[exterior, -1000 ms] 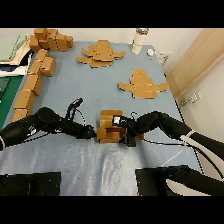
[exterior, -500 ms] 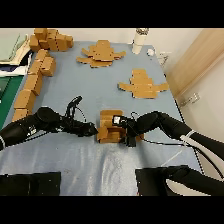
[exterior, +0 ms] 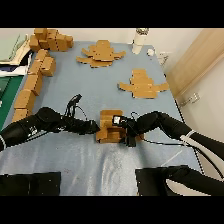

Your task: Fold the box.

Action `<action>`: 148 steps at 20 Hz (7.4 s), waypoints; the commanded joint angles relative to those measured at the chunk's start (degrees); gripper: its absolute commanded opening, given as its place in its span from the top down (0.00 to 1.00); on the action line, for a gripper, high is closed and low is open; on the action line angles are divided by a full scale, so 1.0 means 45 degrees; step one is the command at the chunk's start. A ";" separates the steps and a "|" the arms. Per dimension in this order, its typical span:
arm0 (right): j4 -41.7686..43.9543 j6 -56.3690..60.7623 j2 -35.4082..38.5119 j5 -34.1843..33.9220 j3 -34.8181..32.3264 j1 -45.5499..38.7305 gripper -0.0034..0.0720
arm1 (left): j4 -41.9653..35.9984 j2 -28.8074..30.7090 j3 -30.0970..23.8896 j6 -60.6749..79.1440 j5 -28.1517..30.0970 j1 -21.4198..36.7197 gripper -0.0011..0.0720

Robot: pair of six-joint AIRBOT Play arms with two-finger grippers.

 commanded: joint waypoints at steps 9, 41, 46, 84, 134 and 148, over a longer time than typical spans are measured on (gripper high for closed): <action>0.0000 0.0005 -0.0005 0.0000 -0.0005 0.0010 0.24 | 0.9442 -0.0010 0.2312 -0.9549 -0.1098 -0.2419 0.46; 0.0000 0.0005 -0.0005 0.0000 -0.0005 0.0010 0.24 | 1.3590 -0.3808 0.6907 -1.5353 -0.5493 -0.5285 0.30; 0.0000 0.0005 -0.0005 0.0000 -0.0005 0.0010 0.24 | 1.3585 -0.5484 0.8121 -1.5344 -0.6382 -0.5629 0.30; 0.0000 0.0005 -0.0005 0.0000 -0.0005 0.0010 0.24 | 1.3537 -0.6110 0.8262 -1.5965 -0.5717 -0.5605 0.26; 0.0000 0.0005 -0.0005 0.0000 -0.0005 0.0010 0.24 | 0.6611 -0.5523 0.7966 0.6815 -0.7145 0.1642 0.98; 0.0000 0.0005 -0.0005 0.0000 -0.0005 0.0010 0.24 | -0.0413 -0.1875 0.0180 1.8360 -0.0588 0.0262 0.01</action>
